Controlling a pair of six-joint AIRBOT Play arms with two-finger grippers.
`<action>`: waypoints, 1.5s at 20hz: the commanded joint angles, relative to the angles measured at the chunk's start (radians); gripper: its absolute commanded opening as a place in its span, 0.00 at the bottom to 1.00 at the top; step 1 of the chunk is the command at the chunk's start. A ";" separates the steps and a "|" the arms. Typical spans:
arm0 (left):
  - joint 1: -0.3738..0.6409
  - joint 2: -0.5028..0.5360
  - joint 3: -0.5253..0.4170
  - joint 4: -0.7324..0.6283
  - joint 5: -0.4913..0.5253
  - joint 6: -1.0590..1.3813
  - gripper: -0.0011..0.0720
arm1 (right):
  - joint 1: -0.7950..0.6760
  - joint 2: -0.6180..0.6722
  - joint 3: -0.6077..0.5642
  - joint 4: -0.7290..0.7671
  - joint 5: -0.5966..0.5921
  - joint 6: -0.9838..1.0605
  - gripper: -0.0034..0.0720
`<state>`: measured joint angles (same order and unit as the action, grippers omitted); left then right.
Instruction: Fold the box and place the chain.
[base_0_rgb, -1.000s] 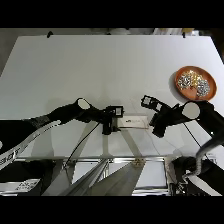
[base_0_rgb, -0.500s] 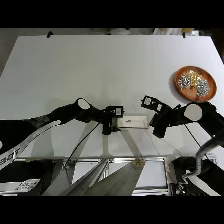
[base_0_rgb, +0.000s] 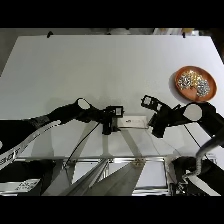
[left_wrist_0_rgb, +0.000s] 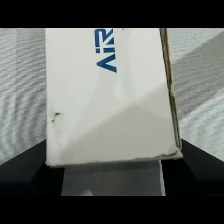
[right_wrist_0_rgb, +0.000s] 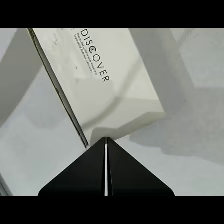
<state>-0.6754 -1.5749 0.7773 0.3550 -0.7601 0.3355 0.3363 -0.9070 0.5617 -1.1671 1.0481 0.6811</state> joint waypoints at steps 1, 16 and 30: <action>0.001 0.000 0.000 0.000 0.000 0.000 0.44 | 0.001 -0.006 -0.001 -0.007 0.005 0.000 0.06; 0.001 0.000 0.000 0.000 0.000 0.000 0.44 | 0.000 0.094 -0.026 -0.058 -0.009 0.055 0.06; 0.000 0.001 0.000 0.000 0.000 0.000 0.44 | -0.239 0.123 -0.031 -0.459 0.186 0.684 0.06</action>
